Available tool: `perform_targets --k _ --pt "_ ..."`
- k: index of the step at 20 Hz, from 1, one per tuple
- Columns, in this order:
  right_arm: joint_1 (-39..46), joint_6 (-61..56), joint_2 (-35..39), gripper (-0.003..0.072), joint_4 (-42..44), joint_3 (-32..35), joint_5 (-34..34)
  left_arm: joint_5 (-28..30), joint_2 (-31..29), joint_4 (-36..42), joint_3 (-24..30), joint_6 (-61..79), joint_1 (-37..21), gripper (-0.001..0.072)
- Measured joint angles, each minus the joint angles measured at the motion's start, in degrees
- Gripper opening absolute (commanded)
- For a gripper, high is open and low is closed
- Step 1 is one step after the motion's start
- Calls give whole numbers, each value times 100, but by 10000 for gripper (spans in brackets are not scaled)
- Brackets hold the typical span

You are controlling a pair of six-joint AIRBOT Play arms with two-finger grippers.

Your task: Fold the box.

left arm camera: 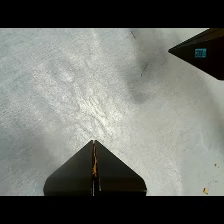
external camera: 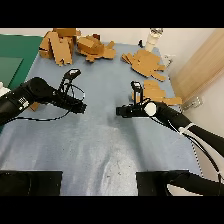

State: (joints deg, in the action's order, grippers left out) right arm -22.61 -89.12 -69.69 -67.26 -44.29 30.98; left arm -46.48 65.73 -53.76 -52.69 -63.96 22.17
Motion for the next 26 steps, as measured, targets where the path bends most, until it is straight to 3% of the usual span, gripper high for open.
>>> perform_targets --k 13,23,26 --pt "-2 0 -4 3 0 -2 -61 9 0 0 0 0 0 16" --pt "96 -109 -92 14 367 -52 -448 1405 0 15 0 2 -7 17" --pt "691 -216 -219 288 459 -396 -175 1641 13 83 0 -162 -144 19"
